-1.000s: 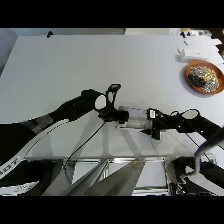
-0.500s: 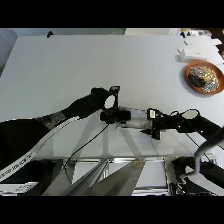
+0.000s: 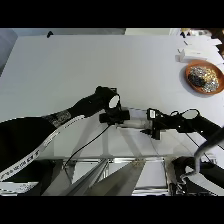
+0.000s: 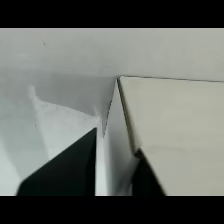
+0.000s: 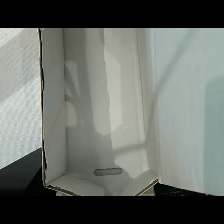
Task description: Fold the box and place the chain.
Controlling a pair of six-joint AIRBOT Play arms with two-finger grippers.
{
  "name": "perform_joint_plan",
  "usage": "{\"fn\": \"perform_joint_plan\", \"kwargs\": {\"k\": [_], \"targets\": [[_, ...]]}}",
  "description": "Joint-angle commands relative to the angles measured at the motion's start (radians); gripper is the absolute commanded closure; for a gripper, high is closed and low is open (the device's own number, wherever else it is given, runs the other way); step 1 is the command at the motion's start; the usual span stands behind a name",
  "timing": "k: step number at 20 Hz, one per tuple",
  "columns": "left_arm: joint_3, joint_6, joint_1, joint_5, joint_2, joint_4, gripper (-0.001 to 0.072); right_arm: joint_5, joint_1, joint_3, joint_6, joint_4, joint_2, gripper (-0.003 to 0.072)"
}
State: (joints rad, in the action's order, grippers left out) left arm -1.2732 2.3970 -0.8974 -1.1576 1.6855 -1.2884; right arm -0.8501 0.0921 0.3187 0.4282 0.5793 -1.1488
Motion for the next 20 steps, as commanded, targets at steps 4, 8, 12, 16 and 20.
{"fn": "perform_joint_plan", "kwargs": {"k": [4, 8, 12, 16, 20], "targets": [[-0.003, 0.051, -0.032, -0.021, 0.019, -0.034, 0.0711, 0.0, -0.001, 0.0, 0.0, 0.0, 0.001, 0.0276], [-0.005, 0.054, -0.052, -0.022, 0.032, -0.038, 0.0707, 0.0, -0.001, 0.0, 0.0, 0.0, 0.0, 0.0276], [-0.007, 0.055, -0.054, -0.021, 0.032, -0.045, 0.0575, 0.0, -0.001, 0.0, 0.0, -0.001, 0.001, 0.0276], [-0.007, 0.058, -0.054, -0.023, 0.032, -0.056, 0.0681, 0.0, -0.001, 0.0, 0.0, 0.0, 0.001, 0.0276], [-0.007, 0.066, -0.051, -0.03, 0.031, -0.054, 0.0708, 0.0, -0.001, 0.0, 0.0, -0.001, 0.001, 0.0276]]}}
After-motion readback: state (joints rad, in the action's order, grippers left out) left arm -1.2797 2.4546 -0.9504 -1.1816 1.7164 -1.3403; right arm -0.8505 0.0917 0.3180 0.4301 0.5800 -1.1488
